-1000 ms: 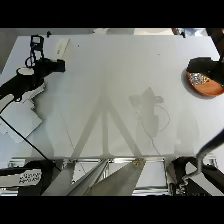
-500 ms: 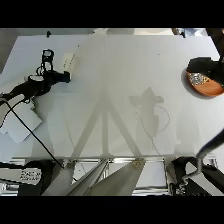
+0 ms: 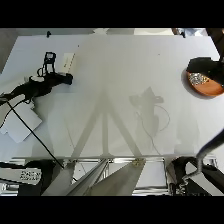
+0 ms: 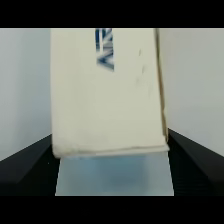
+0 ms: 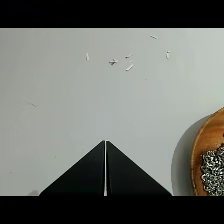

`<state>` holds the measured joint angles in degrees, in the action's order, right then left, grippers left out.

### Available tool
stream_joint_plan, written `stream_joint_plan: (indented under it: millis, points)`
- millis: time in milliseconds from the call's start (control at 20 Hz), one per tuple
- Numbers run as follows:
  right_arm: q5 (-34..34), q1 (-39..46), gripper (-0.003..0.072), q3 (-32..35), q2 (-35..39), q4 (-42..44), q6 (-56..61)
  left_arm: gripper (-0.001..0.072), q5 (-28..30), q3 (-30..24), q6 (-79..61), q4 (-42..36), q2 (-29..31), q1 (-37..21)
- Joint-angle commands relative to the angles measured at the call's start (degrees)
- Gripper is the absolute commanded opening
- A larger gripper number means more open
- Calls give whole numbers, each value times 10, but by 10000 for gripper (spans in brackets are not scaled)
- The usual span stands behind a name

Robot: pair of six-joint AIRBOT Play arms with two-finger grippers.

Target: Fold the box and place the chain.

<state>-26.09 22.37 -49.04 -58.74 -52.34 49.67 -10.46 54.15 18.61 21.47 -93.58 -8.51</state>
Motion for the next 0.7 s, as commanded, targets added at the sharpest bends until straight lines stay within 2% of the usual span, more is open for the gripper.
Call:
stream_joint_plan:
  millis: [0, 250, 650]
  points:
    - [0, 0, 9, -1, 0, 0, 0, 704, -41, 0, 0, 0, 27, 0]
    - [0, 0, 9, -1, 0, 0, 0, 703, -50, 0, -2, 0, 118, 0]
    - [0, 0, 9, -1, 0, 0, 0, 703, -72, 0, -2, 0, 313, 0]
